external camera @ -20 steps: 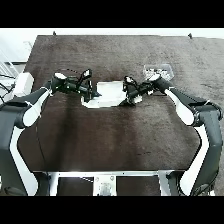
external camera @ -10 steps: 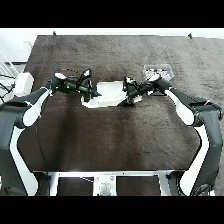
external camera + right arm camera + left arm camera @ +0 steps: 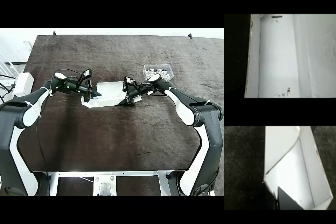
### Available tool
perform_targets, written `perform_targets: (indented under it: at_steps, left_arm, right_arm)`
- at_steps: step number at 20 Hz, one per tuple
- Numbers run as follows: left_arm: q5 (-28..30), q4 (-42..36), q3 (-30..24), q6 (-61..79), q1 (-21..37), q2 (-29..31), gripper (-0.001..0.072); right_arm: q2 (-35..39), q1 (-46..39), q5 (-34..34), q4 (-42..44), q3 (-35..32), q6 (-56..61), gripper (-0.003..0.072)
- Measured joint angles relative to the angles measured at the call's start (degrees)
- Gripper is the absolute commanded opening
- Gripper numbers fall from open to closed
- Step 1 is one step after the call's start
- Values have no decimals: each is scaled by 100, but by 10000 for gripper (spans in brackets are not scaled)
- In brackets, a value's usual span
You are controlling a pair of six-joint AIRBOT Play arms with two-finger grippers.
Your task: Fold the box and place the chain.
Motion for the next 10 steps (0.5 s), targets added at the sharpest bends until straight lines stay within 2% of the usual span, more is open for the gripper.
perform_targets:
  at_steps: [10]
  left_arm:
    - [68,0,0,0,0,0,20]
  right_arm:
    - [0,0,9,0,0,164,517]
